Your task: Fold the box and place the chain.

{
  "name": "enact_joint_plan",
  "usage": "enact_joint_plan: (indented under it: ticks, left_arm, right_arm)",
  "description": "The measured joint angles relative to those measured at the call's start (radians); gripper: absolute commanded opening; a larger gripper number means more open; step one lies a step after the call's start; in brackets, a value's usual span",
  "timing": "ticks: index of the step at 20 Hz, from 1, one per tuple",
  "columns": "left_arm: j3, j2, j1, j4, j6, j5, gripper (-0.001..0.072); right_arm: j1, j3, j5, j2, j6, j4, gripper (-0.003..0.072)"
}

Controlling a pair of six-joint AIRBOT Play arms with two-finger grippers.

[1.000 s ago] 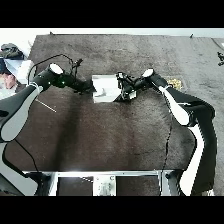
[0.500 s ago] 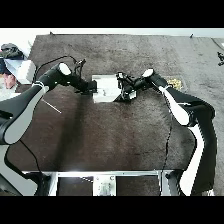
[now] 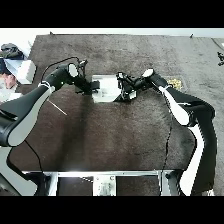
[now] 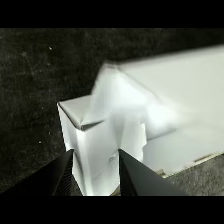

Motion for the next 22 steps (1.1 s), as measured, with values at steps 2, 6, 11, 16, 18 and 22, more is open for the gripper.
enact_joint_plan:
  ticks: [2, 6, 11, 16, 18, 22]
  left_arm:
    - [0.01, -0.008, -0.01, 0.026, -0.039, -0.003, 0.0313]
    - [0.087, -0.052, -0.03, 0.093, -0.108, -0.071, 0.0304]
    - [0.219, -0.123, -0.061, 0.193, -0.186, -0.177, 0.0303]
    - [0.296, -0.179, -0.082, 0.29, -0.245, -0.249, 0.0292]
    - [0.307, -0.192, -0.089, 0.321, -0.263, -0.261, 0.0283]
    - [0.317, -0.204, -0.094, 0.368, -0.298, -0.275, 0.0235]
  right_arm:
    - [0.0, 0.0, 0.0, 0.0, 0.0, 0.0, 0.0538]
    - [0.0, 0.0, 0.0, 0.0, 0.0, 0.0, 0.0539]
    - [0.0, 0.0, 0.0, 0.0, 0.0, 0.0, 0.0539]
    - [0.0, 0.0, 0.0, 0.0, 0.0, 0.0, 0.0539]
    - [0.0, 0.0, 0.0, 0.0, 0.0, 0.0, 0.0538]
    - [0.0, 0.0, 0.0, 0.0, 0.0, 0.0, 0.0539]
